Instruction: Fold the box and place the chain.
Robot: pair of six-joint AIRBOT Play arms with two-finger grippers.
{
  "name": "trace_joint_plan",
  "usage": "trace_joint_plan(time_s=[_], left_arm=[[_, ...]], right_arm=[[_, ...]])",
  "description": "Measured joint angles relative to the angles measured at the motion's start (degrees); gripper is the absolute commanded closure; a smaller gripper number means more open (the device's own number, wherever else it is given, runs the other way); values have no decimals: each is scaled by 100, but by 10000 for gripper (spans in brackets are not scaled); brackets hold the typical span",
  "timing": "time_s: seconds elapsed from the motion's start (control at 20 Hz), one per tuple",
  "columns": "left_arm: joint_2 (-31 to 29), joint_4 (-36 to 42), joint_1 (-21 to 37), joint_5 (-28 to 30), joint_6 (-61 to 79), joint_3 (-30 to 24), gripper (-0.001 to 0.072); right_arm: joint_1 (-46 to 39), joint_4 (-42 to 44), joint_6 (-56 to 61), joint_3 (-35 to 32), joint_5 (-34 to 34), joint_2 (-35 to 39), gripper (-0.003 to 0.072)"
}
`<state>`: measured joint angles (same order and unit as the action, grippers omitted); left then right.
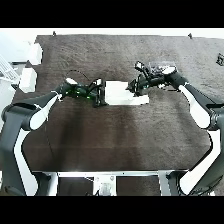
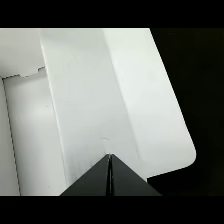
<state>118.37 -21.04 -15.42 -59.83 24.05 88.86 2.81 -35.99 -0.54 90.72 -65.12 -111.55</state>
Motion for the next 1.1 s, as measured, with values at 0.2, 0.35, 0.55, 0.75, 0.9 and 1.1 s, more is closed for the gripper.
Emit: trace_joint_plan(time_s=[0.2, 0.35, 0.55, 0.75, 0.9, 1.1], left_arm=[[0, 13, -7, 22, 2, 0, 182], [0, 35, -2, 59, -2, 0, 182], [0, 24, 0, 39, -2, 0, 182], [0, 15, -2, 28, -2, 0, 182], [0, 13, -2, 26, -4, 0, 182], [0, 13, -2, 26, -4, 0, 182]], right_arm=[[-48, -9, 4, 120, -55, 4, 678], [-149, -17, 31, 168, -70, 144, 680], [-297, -2, 138, 52, -164, 619, 680], [-452, -116, 170, -352, -216, 1117, -5], [-573, -284, 7, -732, -210, 1237, -34], [-619, -363, -656, -1064, -197, 1215, -34]])
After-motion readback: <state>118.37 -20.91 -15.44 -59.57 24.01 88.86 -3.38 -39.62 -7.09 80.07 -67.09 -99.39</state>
